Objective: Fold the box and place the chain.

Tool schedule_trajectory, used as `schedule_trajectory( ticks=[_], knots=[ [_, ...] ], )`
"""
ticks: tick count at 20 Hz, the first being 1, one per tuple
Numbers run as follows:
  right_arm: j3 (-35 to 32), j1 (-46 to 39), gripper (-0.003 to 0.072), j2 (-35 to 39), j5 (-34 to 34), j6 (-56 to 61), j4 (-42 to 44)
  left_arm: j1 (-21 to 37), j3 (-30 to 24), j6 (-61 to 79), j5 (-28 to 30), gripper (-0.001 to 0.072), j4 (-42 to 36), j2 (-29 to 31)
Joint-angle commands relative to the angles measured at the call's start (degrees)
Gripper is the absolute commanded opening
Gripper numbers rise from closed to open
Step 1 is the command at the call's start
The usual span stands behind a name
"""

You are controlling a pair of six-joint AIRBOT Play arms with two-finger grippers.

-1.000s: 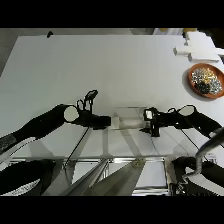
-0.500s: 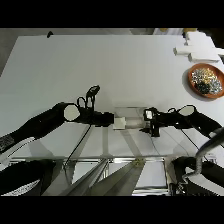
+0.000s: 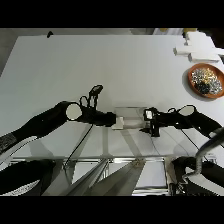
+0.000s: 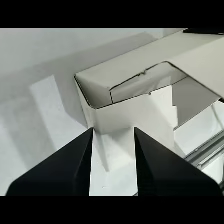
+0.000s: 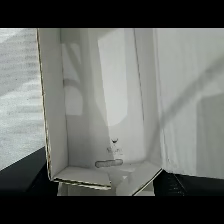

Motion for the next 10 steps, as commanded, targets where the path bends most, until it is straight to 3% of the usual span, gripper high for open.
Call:
schedule_trajectory(
  ticks=[1,10],
  knots=[
    [0.0,0.0,0.0337,0.0,0.0,0.0,0.0,-1.3,1.1,0.1,-0.3,0.0292,0.5,-1.1],
    [0.0,0.0,0.0337,0.0,0.0,0.0,0.0,-4.4,7.7,-7.5,-4.7,0.0292,9.2,-5.7]
  ],
)
